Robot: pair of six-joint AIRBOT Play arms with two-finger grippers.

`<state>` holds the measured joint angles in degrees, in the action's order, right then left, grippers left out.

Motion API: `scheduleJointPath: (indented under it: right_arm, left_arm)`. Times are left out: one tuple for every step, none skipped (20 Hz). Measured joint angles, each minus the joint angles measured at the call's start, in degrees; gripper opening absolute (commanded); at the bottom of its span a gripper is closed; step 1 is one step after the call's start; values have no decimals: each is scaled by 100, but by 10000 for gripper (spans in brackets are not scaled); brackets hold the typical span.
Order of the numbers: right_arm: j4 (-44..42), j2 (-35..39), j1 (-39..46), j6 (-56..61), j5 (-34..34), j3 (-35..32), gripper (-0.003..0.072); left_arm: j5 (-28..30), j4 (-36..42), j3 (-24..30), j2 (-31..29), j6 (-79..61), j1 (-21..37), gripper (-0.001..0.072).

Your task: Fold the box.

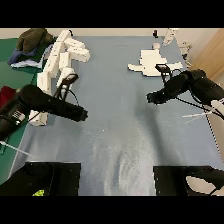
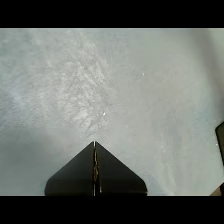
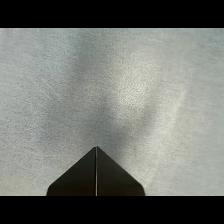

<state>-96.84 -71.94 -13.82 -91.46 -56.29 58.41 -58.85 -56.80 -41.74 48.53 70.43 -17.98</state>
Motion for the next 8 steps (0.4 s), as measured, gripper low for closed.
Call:
scheduleJointPath:
  right_arm:
    - [0, 0, 0, 0, 2, 0, 3]
    - [0, 0, 0, 0, 2, 0, 4]
    - [0, 0, 0, -2, 0, 0, 4]
    - [0, 0, 0, 0, 2, 0, 4]
    - [2, 0, 0, 0, 2, 0, 3]
    - [0, 0, 0, -2, 2, 0, 3]
    - [0, 0, 0, -2, 2, 0, 3]
    - [2, 0, 0, 0, 0, 0, 3]
  left_arm:
    - [184, 0, 166, 33, 63, -210, 14]
    - [323, 2, 280, 70, 111, -372, 14]
    - [428, 0, 361, 98, 142, -492, 14]
    - [525, 2, 426, 122, 168, -590, 14]
    - [581, 7, 468, 140, 188, -656, 14]
    - [625, 7, 503, 153, 208, -717, 14]
    - [671, 11, 525, 160, 221, -745, 13]
    - [693, 7, 544, 170, 229, -772, 14]
